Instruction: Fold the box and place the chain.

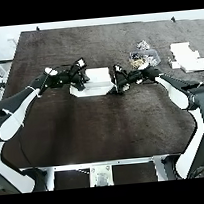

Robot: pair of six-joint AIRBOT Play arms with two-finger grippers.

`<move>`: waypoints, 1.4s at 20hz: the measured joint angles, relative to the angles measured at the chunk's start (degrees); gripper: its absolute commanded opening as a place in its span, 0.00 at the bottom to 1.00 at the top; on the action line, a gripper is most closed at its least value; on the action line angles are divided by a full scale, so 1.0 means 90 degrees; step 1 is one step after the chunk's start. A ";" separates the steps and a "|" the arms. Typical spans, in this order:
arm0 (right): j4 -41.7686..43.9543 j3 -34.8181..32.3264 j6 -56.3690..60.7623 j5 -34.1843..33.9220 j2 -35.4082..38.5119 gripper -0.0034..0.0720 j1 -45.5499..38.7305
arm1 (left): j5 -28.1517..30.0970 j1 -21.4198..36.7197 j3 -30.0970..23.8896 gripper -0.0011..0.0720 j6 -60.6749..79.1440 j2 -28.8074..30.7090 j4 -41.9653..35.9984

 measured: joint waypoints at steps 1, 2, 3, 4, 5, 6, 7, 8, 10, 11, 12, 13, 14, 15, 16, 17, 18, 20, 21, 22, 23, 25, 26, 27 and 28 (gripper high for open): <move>0.0000 0.0000 0.0002 0.0000 0.0000 0.71 0.0000 | -0.0022 0.0002 -0.0002 0.04 0.0000 -0.0015 -0.0002; 0.0000 0.0000 0.0000 0.0000 0.0000 0.71 0.0000 | -0.0024 0.0002 -0.0002 0.04 0.0002 -0.0019 -0.0002; 0.0000 0.0000 0.0000 0.0000 0.0000 0.71 0.0000 | -0.0029 0.0002 -0.0002 0.04 0.0010 -0.0019 -0.0002; 0.0000 0.0000 0.0002 0.0000 -0.0002 0.71 0.0000 | -0.0034 0.0002 -0.0002 0.04 0.0024 -0.0015 0.0002; 0.0000 0.0000 0.0000 0.0000 -0.0002 0.71 0.0000 | -0.0039 0.0002 0.0000 0.04 0.0027 0.0012 0.0017; 0.0000 0.0000 0.0000 0.0000 -0.0002 0.71 0.0000 | -0.0032 0.0002 0.0005 0.04 0.0029 0.0066 0.0053; 0.0000 0.0000 0.0000 0.0000 -0.0002 0.71 0.0000 | -0.0032 0.0002 0.0007 0.04 0.0039 0.0136 0.0097; 0.0000 0.0000 0.0000 0.0000 0.0000 0.71 0.0000 | -0.0053 0.0024 0.0010 0.04 0.0046 0.0233 0.0124; 0.0000 0.0000 0.0000 0.0000 -0.0002 0.71 0.0000 | -0.0255 0.0148 0.0046 0.04 0.0046 0.0478 0.0141; 0.0000 0.0000 0.0000 0.0000 -0.0002 0.71 0.0000 | -0.0525 0.0250 0.0068 0.04 0.0041 0.0597 0.0141; 0.0000 0.0000 0.0000 0.0000 -0.0002 0.71 0.0000 | -0.0896 0.0374 0.0092 0.10 0.0022 0.0702 0.0160; 0.0000 0.0000 0.0000 0.0000 -0.0002 0.71 0.0000 | -0.1290 0.0488 0.0109 0.51 -0.0010 0.0780 0.0189; 0.0000 0.0000 0.0000 0.0000 0.0000 0.71 0.0000 | -0.1673 0.0593 0.0129 0.84 -0.0107 0.0843 0.0272; 0.0000 0.0000 0.0000 0.0000 -0.0002 0.71 0.0000 | -0.1984 0.0668 0.0136 0.86 -0.0308 0.0884 0.0442; 0.0000 0.0000 0.0000 0.0000 0.0000 0.71 0.0000 | -0.2191 0.0707 0.0146 0.86 -0.0532 0.0908 0.0663; 0.0000 0.0000 0.0000 0.0000 -0.0002 0.71 0.0000 | -0.2380 0.0719 0.0151 0.86 -0.0770 0.0935 0.0911; 0.0000 0.0000 0.0000 0.0000 -0.0002 0.71 0.0000 | -0.2492 0.0716 0.0158 0.86 -0.0952 0.0954 0.1156; 0.0000 0.0000 0.0000 0.0000 -0.0002 0.71 0.0000 | -0.2594 0.0673 0.0160 0.86 -0.1268 0.0962 0.1693; 0.0000 0.0000 0.0000 0.0000 -0.0002 0.71 0.0000 | -0.2572 0.0631 0.0163 0.86 -0.1401 0.0971 0.1936; 0.0000 0.0000 0.0000 0.0000 -0.0002 0.71 0.0000 | -0.2526 0.0573 0.0165 0.86 -0.1506 0.0971 0.2140; 0.0000 0.0000 0.0000 0.0000 0.0000 0.71 0.0000 | -0.2475 0.0503 0.0165 0.86 -0.1586 0.0967 0.2331; 0.0000 0.0000 0.0002 0.0000 0.0000 0.71 0.0000 | -0.2307 0.0367 0.0182 0.86 -0.1695 0.0923 0.2616; 0.0000 0.0000 0.0000 0.0000 -0.0002 0.71 0.0000 | -0.2263 0.0311 0.0197 0.86 -0.1736 0.0877 0.2727; 0.0000 0.0000 0.0000 0.0000 0.0000 0.71 0.0000 | -0.2205 0.0279 0.0211 0.86 -0.1766 0.0831 0.2803; 0.0002 0.0000 0.0000 0.0000 -0.0002 0.71 0.0000 | -0.2174 0.0255 0.0228 0.86 -0.1787 0.0777 0.2861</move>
